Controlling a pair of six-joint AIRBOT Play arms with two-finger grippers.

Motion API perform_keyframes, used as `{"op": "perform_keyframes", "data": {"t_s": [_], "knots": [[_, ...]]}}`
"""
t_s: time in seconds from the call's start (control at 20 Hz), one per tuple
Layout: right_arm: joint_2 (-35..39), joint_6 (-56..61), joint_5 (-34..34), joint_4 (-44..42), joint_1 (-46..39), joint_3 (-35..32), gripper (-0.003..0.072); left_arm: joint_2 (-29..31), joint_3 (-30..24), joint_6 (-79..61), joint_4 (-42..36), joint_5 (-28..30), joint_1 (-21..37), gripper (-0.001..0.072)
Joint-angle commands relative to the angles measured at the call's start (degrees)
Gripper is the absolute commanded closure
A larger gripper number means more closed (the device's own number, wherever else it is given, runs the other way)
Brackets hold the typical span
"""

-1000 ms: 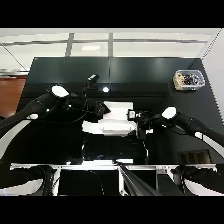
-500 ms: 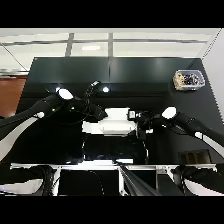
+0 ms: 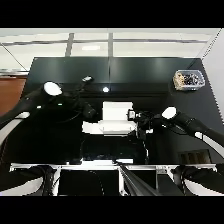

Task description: Fold the box and place the chain.

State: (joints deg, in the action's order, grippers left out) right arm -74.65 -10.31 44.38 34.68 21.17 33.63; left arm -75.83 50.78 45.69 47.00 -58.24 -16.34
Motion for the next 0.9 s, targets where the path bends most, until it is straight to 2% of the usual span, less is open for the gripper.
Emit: {"op": "perform_keyframes", "data": {"t_s": [0.0,0.1,0.2,0.25,0.35,0.4,0.5,0.55,0.6,0.75,0.85], "knots": [[0.0,0.0,0.0,0.0,0.0,0.0,0.0207,11.7,-8.3,1.7,2.8,1.2,7.6,0.0683],[0.0,0.0,0.0,0.0,0.0,0.0,0.0207,17.0,-15.8,-11.4,-5.8,0.2,11.5,0.0683],[0.0,0.0,0.0,0.0,0.0,0.0,0.0207,17.7,-19.3,-28.0,-8.9,-3.9,11.0,0.0681],[0.0,0.0,0.0,0.0,0.0,0.0,0.0207,17.4,-20.0,-34.6,-8.4,-3.9,9.8,0.0610],[0.0,0.0,0.0,0.0,0.0,0.0,0.0208,16.7,-20.2,-45.2,-8.0,0.1,6.4,-0.0011],[0.0,0.0,0.0,0.0,0.0,0.0,0.0207,16.3,-20.1,-45.7,-7.7,4.3,4.4,-0.0005],[0.0,0.0,0.0,0.0,0.0,0.0,0.0207,14.8,-18.8,-45.8,-1.6,10.7,-0.9,-0.0003],[0.0,0.0,0.0,0.0,0.0,0.0,0.0207,13.6,-17.3,-46.7,3.3,11.0,-3.4,-0.0002],[0.0,0.0,0.0,0.0,0.0,0.0,0.0207,12.1,-15.9,-47.5,4.7,10.4,-4.9,-0.0002],[0.0,0.0,0.0,0.0,0.0,0.0,0.0207,6.3,-13.8,-49.2,-3.2,8.9,-5.6,-0.0001],[0.0,0.0,0.0,0.0,0.0,0.0,0.0207,4.2,-13.2,-50.9,-3.6,9.1,-5.7,-0.0001]]}}
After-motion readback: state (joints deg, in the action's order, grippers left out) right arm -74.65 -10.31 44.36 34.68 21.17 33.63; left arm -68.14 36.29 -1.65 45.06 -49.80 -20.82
